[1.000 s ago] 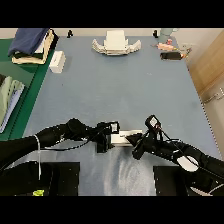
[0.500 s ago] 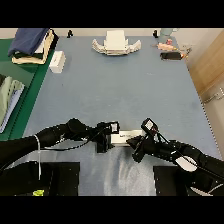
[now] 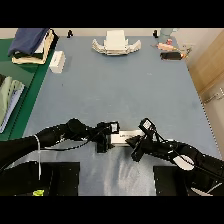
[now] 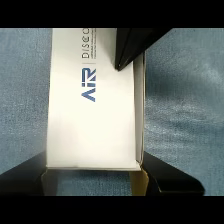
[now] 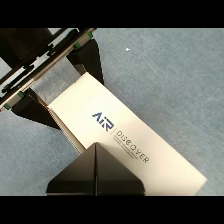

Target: Fold the box.

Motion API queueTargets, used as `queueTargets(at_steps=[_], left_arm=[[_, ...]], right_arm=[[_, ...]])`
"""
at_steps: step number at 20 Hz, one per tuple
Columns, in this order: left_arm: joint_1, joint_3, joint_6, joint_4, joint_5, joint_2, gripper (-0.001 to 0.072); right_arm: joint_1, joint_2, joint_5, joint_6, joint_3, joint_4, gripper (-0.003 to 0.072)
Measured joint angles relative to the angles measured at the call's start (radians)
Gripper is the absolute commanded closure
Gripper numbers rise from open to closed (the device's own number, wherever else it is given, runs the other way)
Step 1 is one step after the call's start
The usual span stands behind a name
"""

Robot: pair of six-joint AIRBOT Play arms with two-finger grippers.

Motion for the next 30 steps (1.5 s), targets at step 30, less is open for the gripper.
queueTargets(at_steps=[30], left_arm=[[0.0, 0.0, 0.0, 0.0, 0.0, 0.0, 0.0245]], right_arm=[[-0.46, -0.244, 0.415, 0.267, 0.469, -0.295, 0.0681]])
